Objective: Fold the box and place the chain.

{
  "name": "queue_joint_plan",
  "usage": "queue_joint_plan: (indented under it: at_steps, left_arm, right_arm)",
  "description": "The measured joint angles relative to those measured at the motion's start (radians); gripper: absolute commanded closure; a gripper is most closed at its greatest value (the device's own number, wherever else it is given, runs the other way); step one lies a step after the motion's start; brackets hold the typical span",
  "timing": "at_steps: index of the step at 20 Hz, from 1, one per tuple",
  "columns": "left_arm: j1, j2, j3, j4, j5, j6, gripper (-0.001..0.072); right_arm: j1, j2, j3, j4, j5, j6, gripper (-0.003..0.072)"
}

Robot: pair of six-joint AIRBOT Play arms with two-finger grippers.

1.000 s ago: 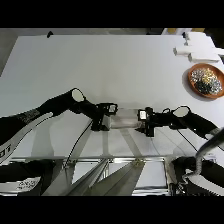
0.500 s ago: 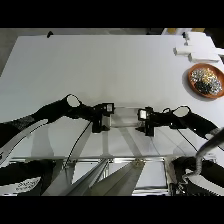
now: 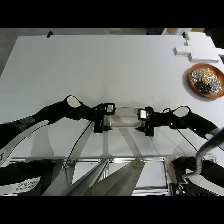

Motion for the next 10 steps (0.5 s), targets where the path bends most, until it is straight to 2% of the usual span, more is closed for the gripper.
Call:
queue_joint_plan:
  at_steps: [10]
  left_arm:
    - [0.0, -0.026, -0.019, -0.069, 0.0, 0.063, 0.0017]
  right_arm:
    - [0.0, 0.0, 0.0, -0.002, 0.003, -0.004, 0.0434]
